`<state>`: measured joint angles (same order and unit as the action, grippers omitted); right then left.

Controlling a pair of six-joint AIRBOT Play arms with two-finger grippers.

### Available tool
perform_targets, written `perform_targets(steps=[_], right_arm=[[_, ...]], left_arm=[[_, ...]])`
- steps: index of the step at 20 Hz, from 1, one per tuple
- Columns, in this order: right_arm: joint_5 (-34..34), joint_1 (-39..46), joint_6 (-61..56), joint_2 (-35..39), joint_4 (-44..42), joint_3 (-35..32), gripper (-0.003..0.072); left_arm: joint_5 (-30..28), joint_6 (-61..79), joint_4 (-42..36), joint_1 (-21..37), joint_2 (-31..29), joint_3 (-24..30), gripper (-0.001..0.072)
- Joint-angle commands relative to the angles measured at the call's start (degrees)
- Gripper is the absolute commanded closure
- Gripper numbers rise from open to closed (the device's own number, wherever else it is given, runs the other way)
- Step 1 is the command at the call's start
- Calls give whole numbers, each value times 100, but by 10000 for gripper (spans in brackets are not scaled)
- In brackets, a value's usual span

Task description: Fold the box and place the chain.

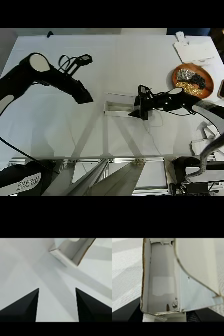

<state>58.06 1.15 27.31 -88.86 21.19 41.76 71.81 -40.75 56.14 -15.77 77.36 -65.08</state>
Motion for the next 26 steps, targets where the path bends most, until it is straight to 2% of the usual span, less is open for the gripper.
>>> perform_targets(steps=[1,2,3,4,6,10,17,22,26], right_arm=[[2,0,0,4,0,4,225],[2,0,0,4,0,4,225],[2,0,0,4,-2,4,225],[2,0,0,4,-2,4,225],[2,0,0,4,-2,4,225],[2,0,0,4,-2,4,225],[2,0,0,4,-2,4,225],[2,0,0,4,-2,4,225],[2,0,0,4,-2,4,225]], left_arm=[[-227,2332,-341,435,129,85,184],[-267,2774,-448,433,245,85,141],[-262,3158,-673,422,402,85,52],[-254,3445,-957,400,577,94,1],[-232,3864,-1342,345,951,94,2],[-238,4398,-1432,317,1434,94,4],[-363,5302,-1576,315,1458,142,3],[-365,6308,-2243,295,1458,693,0],[-339,6373,-2500,181,1456,907,0]])
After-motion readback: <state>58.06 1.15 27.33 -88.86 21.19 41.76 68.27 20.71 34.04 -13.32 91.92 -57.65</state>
